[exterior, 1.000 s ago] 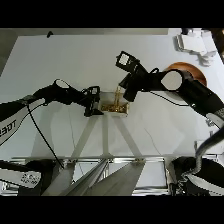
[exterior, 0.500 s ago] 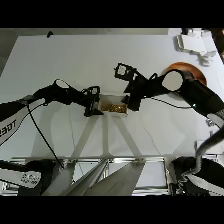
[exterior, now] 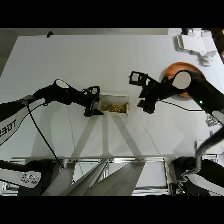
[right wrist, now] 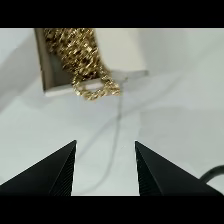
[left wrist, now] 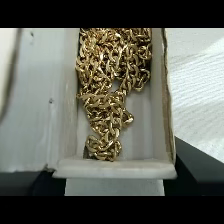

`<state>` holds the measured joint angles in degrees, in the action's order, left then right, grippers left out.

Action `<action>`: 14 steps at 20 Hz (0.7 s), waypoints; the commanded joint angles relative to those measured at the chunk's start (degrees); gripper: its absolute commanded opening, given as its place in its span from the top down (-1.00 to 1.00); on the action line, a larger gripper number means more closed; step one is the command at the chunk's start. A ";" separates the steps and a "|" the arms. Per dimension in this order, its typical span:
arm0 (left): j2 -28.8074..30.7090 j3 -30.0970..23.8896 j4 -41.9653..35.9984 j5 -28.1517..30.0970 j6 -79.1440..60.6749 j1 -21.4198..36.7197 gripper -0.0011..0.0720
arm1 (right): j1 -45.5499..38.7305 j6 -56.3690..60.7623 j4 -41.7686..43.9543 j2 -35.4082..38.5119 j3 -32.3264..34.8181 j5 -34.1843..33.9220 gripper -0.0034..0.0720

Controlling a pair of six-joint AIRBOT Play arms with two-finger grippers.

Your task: Fold the box and place the chain.

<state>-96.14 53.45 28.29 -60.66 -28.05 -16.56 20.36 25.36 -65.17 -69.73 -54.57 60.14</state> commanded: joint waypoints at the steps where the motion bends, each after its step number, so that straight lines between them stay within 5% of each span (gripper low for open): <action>1: 0.02 -0.02 0.00 0.02 0.00 0.02 0.10 | -0.48 -11.47 3.82 -3.23 1.73 0.31 -0.14; 12: 0.02 -0.02 0.00 0.02 0.00 0.02 0.10 | 0.31 -18.36 16.35 -12.55 1.73 -8.96 -0.13; 13: 0.02 -0.02 0.00 0.02 0.00 0.02 0.10 | 0.28 -18.32 16.26 -12.55 1.73 -8.63 0.06; 14: 0.02 -0.02 0.00 0.02 0.00 0.02 0.10 | 0.28 -17.94 15.87 -12.55 1.73 -8.28 0.51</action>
<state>-96.14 53.45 28.34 -60.69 -28.08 -16.56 20.49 7.62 -50.48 -81.84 -52.86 52.66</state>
